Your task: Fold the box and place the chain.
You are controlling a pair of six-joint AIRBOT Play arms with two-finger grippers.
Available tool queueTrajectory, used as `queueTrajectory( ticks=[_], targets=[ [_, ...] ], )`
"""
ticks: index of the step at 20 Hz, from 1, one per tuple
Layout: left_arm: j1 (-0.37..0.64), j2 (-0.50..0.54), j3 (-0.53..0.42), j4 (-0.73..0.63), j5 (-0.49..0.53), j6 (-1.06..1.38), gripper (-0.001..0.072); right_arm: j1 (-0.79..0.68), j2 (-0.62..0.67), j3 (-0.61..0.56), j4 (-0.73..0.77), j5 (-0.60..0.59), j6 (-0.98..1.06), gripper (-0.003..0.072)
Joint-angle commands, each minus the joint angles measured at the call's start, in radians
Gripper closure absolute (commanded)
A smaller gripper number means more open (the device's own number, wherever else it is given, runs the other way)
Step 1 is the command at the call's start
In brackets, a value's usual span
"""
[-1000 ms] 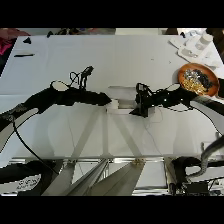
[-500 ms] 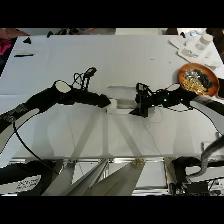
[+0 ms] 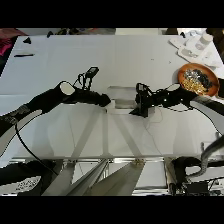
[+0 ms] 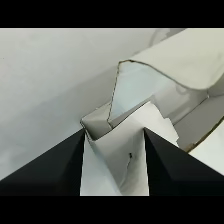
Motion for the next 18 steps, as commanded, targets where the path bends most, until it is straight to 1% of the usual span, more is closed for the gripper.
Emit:
queueTrajectory(
  ticks=[1, 4, 6, 8, 11, 16, 18],
  targets=[
    [-0.010, 0.000, 0.006, 0.007, -0.001, -0.072, 0.0320, 0.000, 0.000, 0.000, 0.001, 0.000, 0.000, 0.0184],
    [-0.010, 0.000, 0.028, 0.009, -0.043, -0.108, 0.0320, 0.000, 0.000, 0.000, 0.001, 0.000, 0.000, 0.0184],
    [-0.010, 0.000, 0.040, 0.030, -0.052, -0.137, 0.0320, 0.000, 0.000, 0.000, 0.001, 0.000, 0.000, 0.0184],
    [-0.010, 0.000, 0.053, 0.130, -0.057, -0.233, 0.0320, 0.000, 0.000, 0.000, 0.001, 0.000, 0.000, 0.0184],
    [-0.022, 0.000, 0.061, 0.272, -0.105, -0.328, 0.0319, 0.000, 0.000, 0.000, 0.001, 0.000, 0.000, 0.0184],
    [-0.067, -0.001, 0.072, 0.277, -0.112, -0.333, 0.0319, 0.000, 0.000, 0.000, 0.001, 0.000, 0.000, 0.0184],
    [-0.068, -0.001, 0.083, 0.273, -0.108, -0.378, 0.0319, 0.000, 0.000, 0.000, 0.001, 0.000, 0.000, 0.0184]
  ],
)
